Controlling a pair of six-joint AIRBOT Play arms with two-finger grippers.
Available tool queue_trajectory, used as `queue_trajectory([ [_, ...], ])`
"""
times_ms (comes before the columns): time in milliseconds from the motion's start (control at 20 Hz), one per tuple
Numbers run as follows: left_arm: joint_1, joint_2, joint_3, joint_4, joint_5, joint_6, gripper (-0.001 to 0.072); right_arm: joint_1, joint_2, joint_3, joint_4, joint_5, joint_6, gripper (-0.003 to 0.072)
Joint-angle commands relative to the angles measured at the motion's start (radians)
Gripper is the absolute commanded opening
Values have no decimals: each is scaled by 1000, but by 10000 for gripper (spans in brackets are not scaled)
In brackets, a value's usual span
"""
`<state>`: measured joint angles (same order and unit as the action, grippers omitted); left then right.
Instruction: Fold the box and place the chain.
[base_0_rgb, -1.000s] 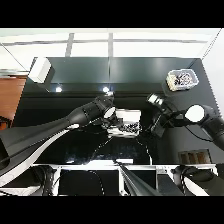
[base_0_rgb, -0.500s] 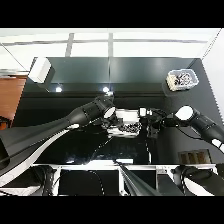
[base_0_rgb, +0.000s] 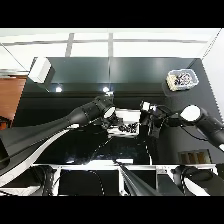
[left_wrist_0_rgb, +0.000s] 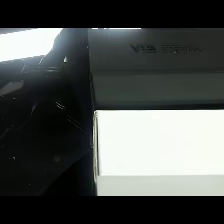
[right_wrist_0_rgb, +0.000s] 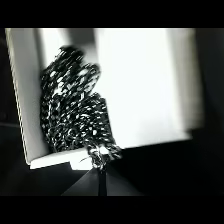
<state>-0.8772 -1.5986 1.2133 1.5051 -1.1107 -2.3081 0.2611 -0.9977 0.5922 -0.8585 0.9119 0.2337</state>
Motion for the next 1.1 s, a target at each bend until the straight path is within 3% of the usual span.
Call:
queue_trajectory([
  [0,0,-1,1,1,0,0,28,0,90,48,-37,89,181,15],
  [150,0,-1,1,1,0,0,29,0,112,113,11,137,317,16],
  [300,0,-1,1,1,-1,0,29,1,111,123,288,132,357,17],
  [450,0,-1,1,1,0,0,28,1,110,123,379,131,373,25],
  [600,0,-1,1,1,3,0,29,-9,110,123,195,123,483,383],
  [800,-1,-1,1,1,4,0,29,-115,110,124,-114,123,623,376],
  [1050,0,-2,1,-2,14,-1,29,-203,110,124,-137,124,657,377],
])
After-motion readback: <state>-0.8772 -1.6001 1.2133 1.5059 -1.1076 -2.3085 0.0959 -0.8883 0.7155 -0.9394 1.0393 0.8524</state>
